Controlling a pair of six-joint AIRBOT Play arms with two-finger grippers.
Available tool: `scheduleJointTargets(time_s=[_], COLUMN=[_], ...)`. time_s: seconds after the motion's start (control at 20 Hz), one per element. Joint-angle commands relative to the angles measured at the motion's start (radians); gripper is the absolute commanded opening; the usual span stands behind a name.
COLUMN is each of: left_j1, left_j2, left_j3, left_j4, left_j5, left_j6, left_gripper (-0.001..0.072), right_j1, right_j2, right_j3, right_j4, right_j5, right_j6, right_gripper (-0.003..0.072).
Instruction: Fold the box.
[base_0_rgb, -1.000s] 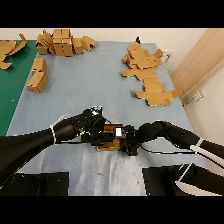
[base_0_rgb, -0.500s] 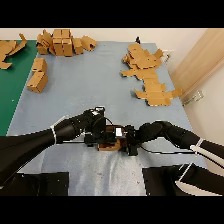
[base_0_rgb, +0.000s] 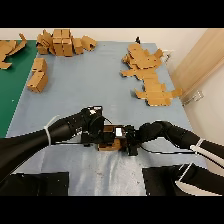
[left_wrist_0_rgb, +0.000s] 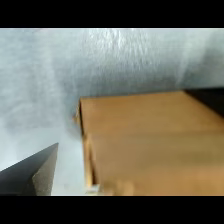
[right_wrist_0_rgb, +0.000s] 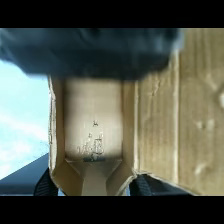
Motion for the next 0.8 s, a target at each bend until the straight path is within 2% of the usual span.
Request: scheduleJointTargets(time_s=[0.0,0.15,0.3,0.35,0.4,0.5,0.6,0.75], left_j1=[-0.001,-0.001,-0.001,-0.001,-0.001,-0.001,0.029,0.241], left_j2=[0.075,0.125,0.137,0.138,0.14,0.162,0.21,0.289], left_j3=[0.001,0.001,0.001,0.001,0.001,0.001,-0.017,-0.121], left_j4=[0.047,0.083,0.105,0.105,0.109,0.166,0.232,0.185], left_j5=[-0.054,-0.095,-0.12,-0.128,-0.145,-0.204,-0.248,-0.192], left_j6=[0.0,-0.006,-0.006,-0.003,0.003,0.015,0.074,0.342], left_gripper=[0.0679,0.0668,0.0359,0.0184,0.0072,0.0012,0.0012,0.0011], right_j1=[0.0,0.0,0.0,0.0,0.0,0.0,0.0,0.0], right_j2=[0.0,0.0,0.0,0.0,0.0,0.0,0.0,0.0], right_j3=[0.0,0.0,0.0,0.0,0.0,0.0,0.0,0.0], right_j4=[0.001,0.001,0.001,0.001,0.001,0.0,0.0,0.0], right_j5=[0.0,0.0,0.0,-0.001,-0.002,-0.003,-0.003,-0.003], right_j6=[0.0,0.0,0.001,0.0,0.001,0.0,0.0,0.0], right_gripper=[0.0499,0.05,0.0499,0.05,0.0499,0.05,0.0499,0.05])
